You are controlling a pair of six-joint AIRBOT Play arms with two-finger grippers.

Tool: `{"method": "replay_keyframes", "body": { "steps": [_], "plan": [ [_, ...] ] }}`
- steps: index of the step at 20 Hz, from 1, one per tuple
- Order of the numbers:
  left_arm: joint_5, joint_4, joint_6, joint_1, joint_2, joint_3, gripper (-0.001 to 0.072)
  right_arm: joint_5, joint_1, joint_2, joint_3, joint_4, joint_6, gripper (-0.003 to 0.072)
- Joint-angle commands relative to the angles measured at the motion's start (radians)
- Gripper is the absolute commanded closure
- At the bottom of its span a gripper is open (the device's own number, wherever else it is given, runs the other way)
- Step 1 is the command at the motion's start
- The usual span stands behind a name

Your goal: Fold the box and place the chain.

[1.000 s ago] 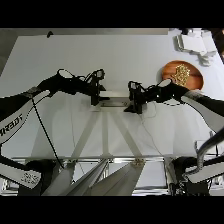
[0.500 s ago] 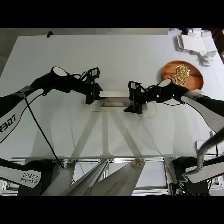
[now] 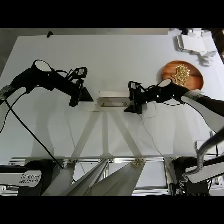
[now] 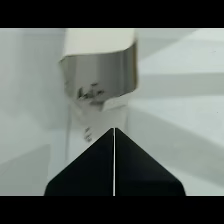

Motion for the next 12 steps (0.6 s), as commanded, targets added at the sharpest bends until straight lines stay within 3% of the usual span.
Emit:
{"method": "replay_keyframes", "body": {
  "steps": [1, 4, 9, 12],
  "plan": [
    [-0.040, -0.128, -0.025, -0.048, 0.007, -0.015, 0.0701, 0.000, 0.000, 0.000, 0.001, 0.000, 0.000, 0.0147],
    [0.121, -0.286, -0.023, -0.077, 0.007, -0.015, 0.0702, 0.000, 0.000, 0.000, 0.001, 0.001, 0.000, 0.0147],
    [0.416, -0.314, -0.156, -0.086, -0.049, -0.015, 0.0702, 0.000, 0.000, 0.000, 0.001, 0.000, 0.000, 0.0147],
    [0.510, -0.301, -0.264, -0.086, -0.097, -0.015, 0.0701, 0.000, 0.000, 0.000, 0.001, 0.000, 0.000, 0.0147]
  ]
}}
